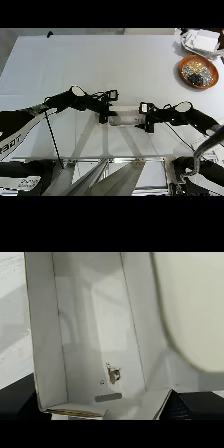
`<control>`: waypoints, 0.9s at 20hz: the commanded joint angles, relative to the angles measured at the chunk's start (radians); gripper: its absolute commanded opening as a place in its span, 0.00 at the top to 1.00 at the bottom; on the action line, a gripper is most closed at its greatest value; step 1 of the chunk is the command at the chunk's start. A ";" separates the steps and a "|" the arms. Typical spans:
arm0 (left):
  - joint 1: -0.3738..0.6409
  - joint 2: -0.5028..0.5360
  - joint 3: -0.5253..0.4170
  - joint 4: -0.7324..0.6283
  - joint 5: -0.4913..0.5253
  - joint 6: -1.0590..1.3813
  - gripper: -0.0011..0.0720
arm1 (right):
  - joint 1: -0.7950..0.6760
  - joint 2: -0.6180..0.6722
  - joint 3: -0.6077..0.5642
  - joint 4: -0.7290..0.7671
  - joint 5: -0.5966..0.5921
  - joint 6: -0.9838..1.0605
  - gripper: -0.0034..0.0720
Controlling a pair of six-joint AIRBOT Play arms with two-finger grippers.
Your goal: Fold the box and place the chain.
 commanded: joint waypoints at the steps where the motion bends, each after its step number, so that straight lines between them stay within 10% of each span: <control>1: 0.000 0.001 0.000 -0.001 -0.001 0.000 0.97 | 0.001 -0.029 0.001 -0.031 0.011 0.017 0.20; 9: 0.000 0.001 0.000 -0.001 -0.001 -0.001 0.97 | 0.001 -0.032 0.001 -0.081 -0.007 0.018 0.51; 18: 0.000 0.001 0.000 -0.001 -0.001 0.000 0.97 | 0.001 -0.054 0.001 -0.111 -0.010 0.018 0.51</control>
